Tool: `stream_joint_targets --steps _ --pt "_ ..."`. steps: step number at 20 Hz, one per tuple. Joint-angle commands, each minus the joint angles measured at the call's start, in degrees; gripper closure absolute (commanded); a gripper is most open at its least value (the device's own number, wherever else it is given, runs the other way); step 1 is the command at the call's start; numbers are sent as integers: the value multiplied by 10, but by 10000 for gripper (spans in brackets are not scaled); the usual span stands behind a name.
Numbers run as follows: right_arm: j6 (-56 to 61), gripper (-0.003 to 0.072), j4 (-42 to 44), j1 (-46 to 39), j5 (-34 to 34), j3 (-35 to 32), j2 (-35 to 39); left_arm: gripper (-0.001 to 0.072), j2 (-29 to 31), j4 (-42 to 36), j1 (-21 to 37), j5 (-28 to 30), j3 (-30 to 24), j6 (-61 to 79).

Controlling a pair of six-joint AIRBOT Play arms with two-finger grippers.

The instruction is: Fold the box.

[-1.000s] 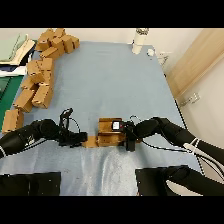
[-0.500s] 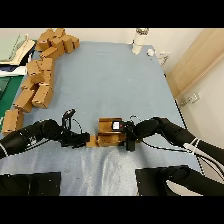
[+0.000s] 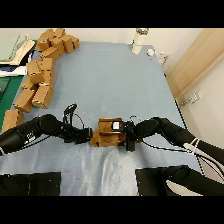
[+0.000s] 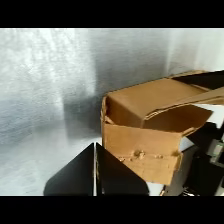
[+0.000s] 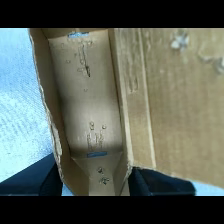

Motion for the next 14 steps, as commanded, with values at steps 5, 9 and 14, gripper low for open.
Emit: stream_joint_targets --steps 5,9,14 --pt "0 284 0 0 0 0 0 368 2 -42 0 5 9 12" --pt "0 284 0 0 0 0 0 367 2 -88 0 5 9 52" --pt "0 283 0 0 0 0 0 355 1 -96 -16 21 9 81"
